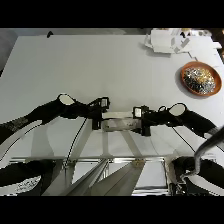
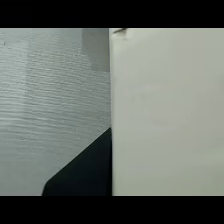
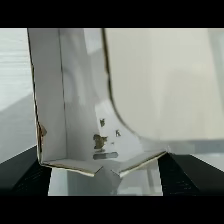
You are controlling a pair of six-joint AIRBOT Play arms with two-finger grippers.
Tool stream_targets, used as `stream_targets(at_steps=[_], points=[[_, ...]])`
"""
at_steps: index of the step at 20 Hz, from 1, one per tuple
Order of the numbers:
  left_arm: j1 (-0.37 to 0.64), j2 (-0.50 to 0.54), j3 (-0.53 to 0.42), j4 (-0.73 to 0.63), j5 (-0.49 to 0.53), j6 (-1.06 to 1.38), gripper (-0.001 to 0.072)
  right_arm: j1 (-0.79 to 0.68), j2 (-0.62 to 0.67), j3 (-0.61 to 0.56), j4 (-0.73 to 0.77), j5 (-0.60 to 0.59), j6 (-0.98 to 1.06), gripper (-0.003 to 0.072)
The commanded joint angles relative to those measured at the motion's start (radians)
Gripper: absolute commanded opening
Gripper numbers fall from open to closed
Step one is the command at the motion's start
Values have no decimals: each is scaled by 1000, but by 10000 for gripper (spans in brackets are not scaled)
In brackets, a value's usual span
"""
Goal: Fold the box and place the chain.
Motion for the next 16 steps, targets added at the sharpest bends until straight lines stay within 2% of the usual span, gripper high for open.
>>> stream_targets(at_steps=[1,6,9,11,14,16], points=[[0,0,0,0,0,0,10,35,-32,2,45,10,-63,707],[0,0,0,0,-1,0,10,47,-77,2,35,11,-49,695],[0,0,0,0,0,0,10,47,-93,2,34,-3,-52,640],[0,0,0,0,0,0,10,47,-100,2,23,-18,-52,633],[0,0,0,0,0,0,10,47,-100,2,-10,-19,-52,425],[0,0,0,0,0,0,10,47,-100,2,-10,-19,-51,396]])
